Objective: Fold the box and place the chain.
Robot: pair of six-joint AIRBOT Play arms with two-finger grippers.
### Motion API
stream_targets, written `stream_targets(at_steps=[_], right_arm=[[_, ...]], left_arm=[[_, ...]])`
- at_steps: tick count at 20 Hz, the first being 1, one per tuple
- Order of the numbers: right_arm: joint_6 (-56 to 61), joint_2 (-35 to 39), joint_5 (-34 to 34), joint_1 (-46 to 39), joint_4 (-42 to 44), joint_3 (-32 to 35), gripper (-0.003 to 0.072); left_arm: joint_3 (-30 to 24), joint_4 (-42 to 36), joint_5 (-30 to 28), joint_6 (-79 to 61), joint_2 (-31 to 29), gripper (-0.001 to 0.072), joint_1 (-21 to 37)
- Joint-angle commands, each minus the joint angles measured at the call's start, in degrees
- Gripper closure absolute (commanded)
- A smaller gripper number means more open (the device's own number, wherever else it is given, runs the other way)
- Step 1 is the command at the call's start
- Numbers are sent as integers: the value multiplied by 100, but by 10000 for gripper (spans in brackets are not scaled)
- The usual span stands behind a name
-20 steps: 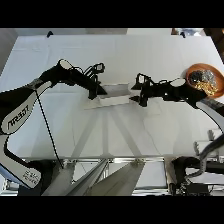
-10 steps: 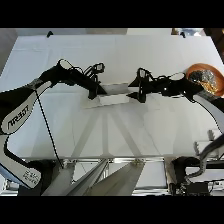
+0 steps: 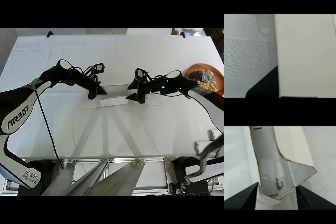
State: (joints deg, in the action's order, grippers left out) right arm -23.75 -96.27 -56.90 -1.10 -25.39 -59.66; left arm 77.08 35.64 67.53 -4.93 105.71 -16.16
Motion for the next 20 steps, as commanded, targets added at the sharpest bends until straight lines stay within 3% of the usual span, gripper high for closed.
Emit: stream_targets(at_steps=[1, 20], right_arm=[[105, -125, -411, -4, -361, -55, 206], [-236, -164, 59, 122, 15, 365, 206]], left_arm=[[0, -4, 0, 2, -2, 704, 0], [0, -4, 2, 2, -2, 704, 0]])
